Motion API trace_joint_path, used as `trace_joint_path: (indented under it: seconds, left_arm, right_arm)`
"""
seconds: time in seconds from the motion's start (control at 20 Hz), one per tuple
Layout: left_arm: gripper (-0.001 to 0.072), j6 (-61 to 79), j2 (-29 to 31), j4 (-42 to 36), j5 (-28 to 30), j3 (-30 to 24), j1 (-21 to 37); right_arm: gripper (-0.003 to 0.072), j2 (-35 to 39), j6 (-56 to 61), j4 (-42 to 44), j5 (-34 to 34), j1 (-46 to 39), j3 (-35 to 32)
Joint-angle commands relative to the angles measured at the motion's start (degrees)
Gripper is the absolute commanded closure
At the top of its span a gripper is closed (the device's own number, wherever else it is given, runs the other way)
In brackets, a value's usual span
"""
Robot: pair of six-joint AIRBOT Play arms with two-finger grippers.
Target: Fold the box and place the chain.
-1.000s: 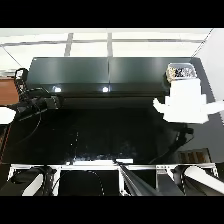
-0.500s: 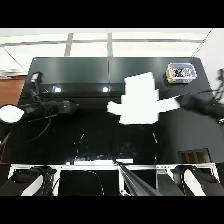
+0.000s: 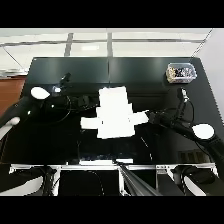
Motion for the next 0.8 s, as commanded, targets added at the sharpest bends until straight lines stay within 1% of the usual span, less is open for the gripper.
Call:
trace_joint_path:
  seconds: [0.0,0.1,0.2,0.25,0.35,0.4,0.45,0.5,0.55,0.6,0.65,0.7,0.75]
  left_arm:
    - [0.0004,2.6,-12.3,-1.6,-13.3,9.1,1.8]
    - [0.0005,3.3,-16.5,-1.6,-14.2,12.5,1.2]
    - [0.0005,7.0,-20.2,-3.1,-17.7,15.8,0.4]
    - [0.0005,10.1,-21.9,-4.6,-20.3,17.4,0.0]
    - [0.0018,20.9,-25.3,-8.3,-28.3,20.7,-0.8]
    - [0.0021,24.4,-26.5,-7.6,-31.8,22.3,-1.4]
    - [0.0023,25.0,-27.4,-5.7,-33.7,23.7,-1.9]
    - [0.0061,25.0,-28.4,-2.9,-34.9,25.2,-2.4]
    - [0.0180,25.4,-29.2,-0.4,-36.1,26.4,-2.8]
    - [0.0253,26.8,-30.0,0.9,-37.0,27.3,-3.0]
    - [0.0344,28.2,-30.6,0.6,-37.5,27.9,-3.1]
    - [0.0456,29.8,-31.0,0.0,-37.9,28.2,-3.1]
    - [0.0486,30.9,-31.6,-1.0,-38.4,28.5,-3.3]
  right_arm:
    - [0.0673,0.1,0.1,-0.1,-0.8,1.7,-0.5]
    - [0.0673,0.1,0.1,-0.1,-0.7,1.7,-0.5]
    - [0.0673,0.1,0.1,-0.1,-0.6,1.7,-0.5]
    - [0.0673,0.1,0.1,-0.1,-0.5,1.7,-0.5]
    - [0.0673,0.1,0.1,-0.1,0.1,1.7,-0.5]
    - [0.0673,0.1,0.1,-0.4,0.6,1.7,-0.5]
    - [0.0673,0.1,0.1,-0.9,1.0,1.7,-0.5]
    - [0.0673,0.1,0.1,-1.2,1.4,1.7,-0.5]
    - [0.0673,0.1,0.1,-1.2,1.7,1.7,-0.5]
    - [0.0673,0.1,0.1,-1.2,2.0,1.7,-0.5]
    - [0.0673,0.1,0.1,-1.2,2.3,1.7,-0.5]
    - [0.0673,0.1,0.1,-1.2,2.3,1.7,-0.5]
    - [0.0673,0.1,0.1,-1.2,2.4,1.7,-0.5]
